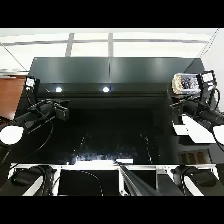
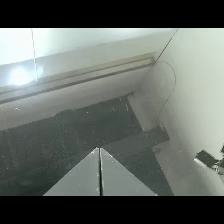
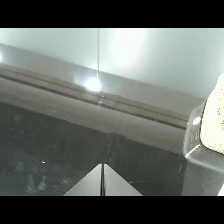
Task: Fold the box and place the chain.
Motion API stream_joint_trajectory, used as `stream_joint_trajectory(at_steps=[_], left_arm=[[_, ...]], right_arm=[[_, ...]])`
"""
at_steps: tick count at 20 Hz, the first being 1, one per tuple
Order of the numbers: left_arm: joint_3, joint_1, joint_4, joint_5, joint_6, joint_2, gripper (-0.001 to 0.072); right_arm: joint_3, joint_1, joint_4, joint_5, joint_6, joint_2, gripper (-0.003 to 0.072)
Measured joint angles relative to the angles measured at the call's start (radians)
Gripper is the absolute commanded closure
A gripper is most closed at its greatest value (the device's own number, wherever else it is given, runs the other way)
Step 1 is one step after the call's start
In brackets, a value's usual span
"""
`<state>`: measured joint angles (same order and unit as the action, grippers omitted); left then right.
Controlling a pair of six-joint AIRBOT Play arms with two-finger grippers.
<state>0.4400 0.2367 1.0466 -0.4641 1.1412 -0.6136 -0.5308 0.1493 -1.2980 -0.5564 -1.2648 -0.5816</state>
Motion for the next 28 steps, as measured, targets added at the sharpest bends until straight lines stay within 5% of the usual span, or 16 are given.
stream_joint_trajectory(at_steps=[16, 23, 24, 27, 28], left_arm=[[0.000, 0.000, -0.002, 0.008, 0.000, 0.000, 0.0678], [0.000, 0.000, -0.018, 0.156, 0.002, -0.002, 0.0678], [0.000, 0.000, -0.019, 0.183, 0.002, -0.007, 0.0649], [0.006, 0.008, -0.020, 0.259, 0.002, -0.045, 0.0032], [0.015, 0.009, -0.021, 0.280, 0.003, -0.061, -0.0009]], right_arm=[[0.000, 0.000, 0.018, 0.003, 0.000, 0.000, 0.0675], [0.000, 0.001, 0.181, 0.275, -0.004, 0.000, 0.0674], [0.000, 0.001, 0.212, 0.320, -0.003, -0.001, 0.0672], [-0.003, -0.043, 0.219, 0.451, 0.008, -0.033, 0.0663], [-0.013, -0.098, 0.224, 0.481, 0.010, -0.063, 0.0615]])
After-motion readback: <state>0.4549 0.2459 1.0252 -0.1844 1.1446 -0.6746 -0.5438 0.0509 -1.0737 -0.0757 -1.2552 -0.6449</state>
